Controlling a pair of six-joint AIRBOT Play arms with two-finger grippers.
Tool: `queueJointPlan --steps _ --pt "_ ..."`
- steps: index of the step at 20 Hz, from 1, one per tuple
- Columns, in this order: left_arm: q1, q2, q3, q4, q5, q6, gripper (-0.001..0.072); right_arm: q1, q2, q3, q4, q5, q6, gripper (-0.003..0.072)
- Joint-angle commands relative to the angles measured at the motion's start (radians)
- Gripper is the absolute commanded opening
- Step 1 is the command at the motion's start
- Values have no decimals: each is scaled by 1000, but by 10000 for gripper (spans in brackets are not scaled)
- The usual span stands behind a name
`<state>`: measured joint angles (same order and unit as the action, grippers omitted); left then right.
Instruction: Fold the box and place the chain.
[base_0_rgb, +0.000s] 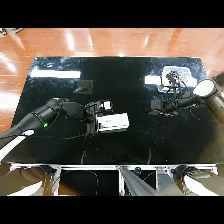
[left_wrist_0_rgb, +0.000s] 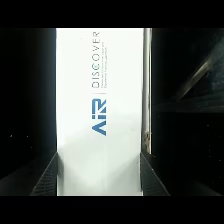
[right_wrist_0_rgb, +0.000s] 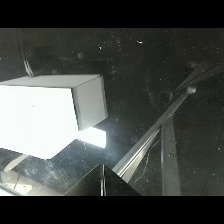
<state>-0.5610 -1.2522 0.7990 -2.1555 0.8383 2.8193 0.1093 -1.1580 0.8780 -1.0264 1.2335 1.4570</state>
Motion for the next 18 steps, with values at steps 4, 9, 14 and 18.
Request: queueJointPlan --steps 4,9,14,18 --pt "0 11 1 5 -10 -4 23 0 0 0 1 0 0 33" --pt "16 41 26 83 1 -134 23 0 0 0 1 0 -1 33" --pt "124 40 37 129 18 -208 23 0 0 0 1 0 -11 33" --pt "294 40 42 133 26 -240 23 0 0 0 1 0 -15 33"
